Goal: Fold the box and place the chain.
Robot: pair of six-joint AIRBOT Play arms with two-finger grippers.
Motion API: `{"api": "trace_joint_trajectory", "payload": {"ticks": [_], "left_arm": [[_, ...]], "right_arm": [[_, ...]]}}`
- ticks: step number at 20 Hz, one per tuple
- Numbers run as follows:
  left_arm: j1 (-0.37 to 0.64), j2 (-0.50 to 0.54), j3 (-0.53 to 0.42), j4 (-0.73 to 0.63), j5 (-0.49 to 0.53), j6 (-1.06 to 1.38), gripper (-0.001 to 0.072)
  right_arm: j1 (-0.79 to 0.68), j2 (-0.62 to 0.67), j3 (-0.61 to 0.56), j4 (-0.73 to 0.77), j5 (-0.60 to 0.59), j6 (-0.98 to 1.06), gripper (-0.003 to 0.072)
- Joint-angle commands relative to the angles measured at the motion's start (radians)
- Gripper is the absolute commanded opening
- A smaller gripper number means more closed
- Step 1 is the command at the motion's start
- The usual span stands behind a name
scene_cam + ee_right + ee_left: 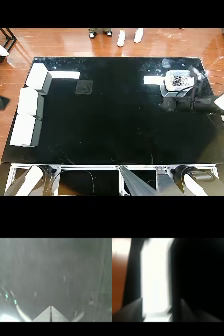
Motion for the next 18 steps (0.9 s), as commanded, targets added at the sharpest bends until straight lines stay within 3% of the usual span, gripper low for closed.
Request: {"api": "trace_joint_trajectory", "payload": {"ticks": [1, 2, 3, 6, 9, 11, 14, 18], "left_arm": [[-0.171, 0.016, 0.132, -0.236, 0.022, -0.001, 0.0214], [-0.265, 0.016, 0.174, -0.235, 0.023, -0.001, 0.0056], [-0.352, 0.016, 0.207, -0.232, 0.029, -0.001, 0.0019], [-0.572, 0.035, 0.256, -0.161, 0.045, -0.154, 0.0017], [-0.712, 0.097, 0.181, 0.179, 0.028, -0.495, 0.0016], [-0.76, 0.158, 0.061, 0.282, 0.047, -0.605, 0.0016], [-0.769, 0.22, -0.108, 0.286, 0.099, -0.658, 0.0017], [-0.765, 0.219, -0.145, 0.287, 0.093, -0.66, 0.0018]], "right_arm": [[0.001, -0.006, 0.198, -0.145, 0.016, 0.065, 0.0019], [0.001, -0.005, 0.266, -0.235, 0.062, 0.115, 0.0019], [0.001, 0.0, 0.324, -0.33, 0.123, 0.169, 0.0019], [0.001, 0.102, 0.352, -0.52, 0.223, 0.229, 0.0019], [0.0, 0.261, 0.25, -0.678, 0.225, 0.289, 0.0019], [0.0, 0.354, 0.119, -0.706, 0.182, 0.322, 0.0019], [0.0, 0.383, -0.069, -0.7, 0.088, 0.351, 0.002], [0.0, 0.383, -0.13, -0.661, 0.027, 0.35, 0.002]]}}
